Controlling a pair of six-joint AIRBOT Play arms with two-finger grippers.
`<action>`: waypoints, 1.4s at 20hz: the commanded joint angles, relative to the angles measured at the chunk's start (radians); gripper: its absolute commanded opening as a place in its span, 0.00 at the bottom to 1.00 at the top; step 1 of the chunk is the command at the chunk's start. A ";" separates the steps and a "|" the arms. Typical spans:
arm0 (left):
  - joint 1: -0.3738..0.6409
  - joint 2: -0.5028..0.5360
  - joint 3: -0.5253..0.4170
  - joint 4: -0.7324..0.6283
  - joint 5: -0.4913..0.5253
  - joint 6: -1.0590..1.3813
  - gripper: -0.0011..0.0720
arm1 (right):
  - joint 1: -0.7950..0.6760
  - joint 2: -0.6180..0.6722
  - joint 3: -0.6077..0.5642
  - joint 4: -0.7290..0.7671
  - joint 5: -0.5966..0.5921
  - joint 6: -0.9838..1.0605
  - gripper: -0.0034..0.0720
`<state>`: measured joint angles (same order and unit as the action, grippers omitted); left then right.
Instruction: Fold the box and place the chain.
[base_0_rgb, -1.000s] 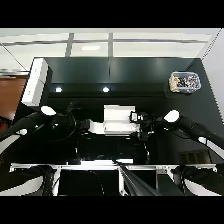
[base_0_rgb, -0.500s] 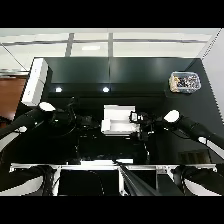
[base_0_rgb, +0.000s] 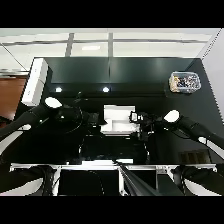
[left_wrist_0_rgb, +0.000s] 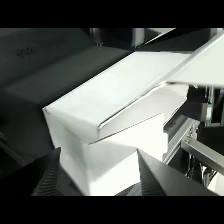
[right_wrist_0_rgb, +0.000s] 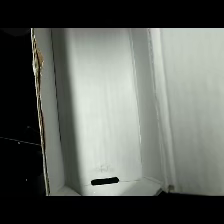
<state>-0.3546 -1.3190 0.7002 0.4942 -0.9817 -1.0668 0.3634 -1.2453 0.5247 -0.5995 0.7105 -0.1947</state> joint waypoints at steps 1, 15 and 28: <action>-0.061 0.002 0.063 0.142 0.017 -0.222 0.75 | 0.000 -0.001 -0.001 0.000 0.000 0.000 0.25; -0.269 0.000 0.174 0.559 0.095 -0.739 0.68 | 0.000 -0.001 -0.001 0.000 0.000 0.000 0.25; -0.396 -0.053 0.240 0.879 0.073 -1.020 0.68 | 0.000 -0.001 -0.001 0.001 0.000 0.000 0.25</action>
<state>-0.7269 -1.3479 0.9047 1.2797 -0.8623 -2.0129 0.3634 -1.2453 0.5247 -0.5991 0.7105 -0.1947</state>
